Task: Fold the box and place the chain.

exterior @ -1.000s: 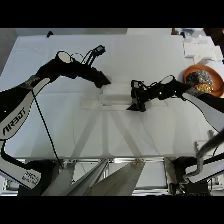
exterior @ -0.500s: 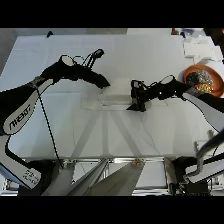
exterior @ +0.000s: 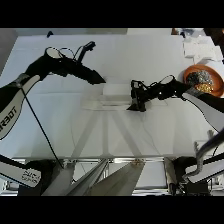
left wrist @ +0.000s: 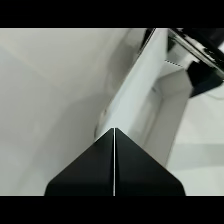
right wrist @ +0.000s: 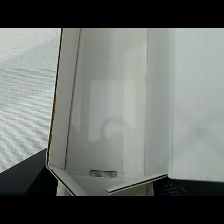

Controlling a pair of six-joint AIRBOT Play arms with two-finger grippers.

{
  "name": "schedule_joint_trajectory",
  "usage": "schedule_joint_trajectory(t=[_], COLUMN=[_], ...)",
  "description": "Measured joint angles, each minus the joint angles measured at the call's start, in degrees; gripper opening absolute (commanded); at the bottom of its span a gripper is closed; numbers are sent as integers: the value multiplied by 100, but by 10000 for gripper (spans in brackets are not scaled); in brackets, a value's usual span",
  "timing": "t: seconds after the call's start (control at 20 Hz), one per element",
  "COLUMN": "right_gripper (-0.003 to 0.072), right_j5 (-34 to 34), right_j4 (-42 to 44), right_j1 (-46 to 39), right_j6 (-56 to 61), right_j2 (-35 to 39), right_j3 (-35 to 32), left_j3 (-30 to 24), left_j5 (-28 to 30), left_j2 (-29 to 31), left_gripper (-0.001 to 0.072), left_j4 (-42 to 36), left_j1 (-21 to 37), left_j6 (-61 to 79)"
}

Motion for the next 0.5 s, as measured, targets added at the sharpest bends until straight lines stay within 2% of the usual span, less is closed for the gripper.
schedule_joint_trajectory(t=[0.15, 0.2, 0.25, 0.3, 0.5], right_gripper=[458, 458, 458, 458, 458], right_j5=[0, 0, 0, 0, 2], right_j4=[4, 4, 4, 4, 7], right_j1=[0, 0, 0, 0, 0], right_j6=[0, 2, 2, 2, 4], right_j2=[0, 0, 0, 0, 0], right_j3=[0, 0, 0, 0, 0], left_j3=[0, 0, -15, -57, -461], left_j5=[-461, -590, -671, -686, -404], left_j2=[299, 365, 411, 439, 496], left_gripper=[42, 167, 390, 505, 504], left_j4=[157, 334, 531, 699, 1056], left_j1=[358, 448, 509, 544, 476], left_j6=[96, 203, 304, 398, 1285])
